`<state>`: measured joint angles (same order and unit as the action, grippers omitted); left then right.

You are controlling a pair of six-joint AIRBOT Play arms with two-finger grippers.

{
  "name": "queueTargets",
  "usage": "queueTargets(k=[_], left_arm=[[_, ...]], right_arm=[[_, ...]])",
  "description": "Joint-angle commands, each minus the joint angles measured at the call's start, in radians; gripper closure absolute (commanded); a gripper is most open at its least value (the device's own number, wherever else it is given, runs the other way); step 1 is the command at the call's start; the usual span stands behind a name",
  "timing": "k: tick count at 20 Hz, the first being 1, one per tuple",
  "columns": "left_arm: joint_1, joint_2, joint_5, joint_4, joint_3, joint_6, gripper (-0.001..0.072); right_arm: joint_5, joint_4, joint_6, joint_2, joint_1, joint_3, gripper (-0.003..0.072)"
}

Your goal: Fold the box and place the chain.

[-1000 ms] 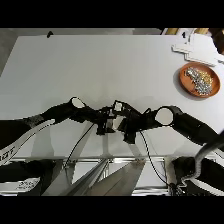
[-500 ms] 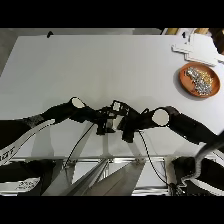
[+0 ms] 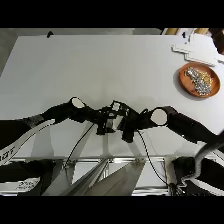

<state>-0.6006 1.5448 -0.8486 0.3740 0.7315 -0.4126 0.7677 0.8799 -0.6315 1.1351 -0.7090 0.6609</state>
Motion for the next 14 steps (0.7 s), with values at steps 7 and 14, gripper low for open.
queueTargets(k=[7, 14], left_arm=[[0.0, 0.0, -0.002, 0.004, 0.0, -0.006, 0.0503], [0.0, 0.0, -0.001, 0.003, 0.0, -0.006, 0.0503]], right_arm=[[0.202, 0.571, -0.579, -0.309, 0.158, 0.043, 0.0672], [0.301, 0.642, -0.681, -0.32, 0.716, -0.003, 0.0674]])
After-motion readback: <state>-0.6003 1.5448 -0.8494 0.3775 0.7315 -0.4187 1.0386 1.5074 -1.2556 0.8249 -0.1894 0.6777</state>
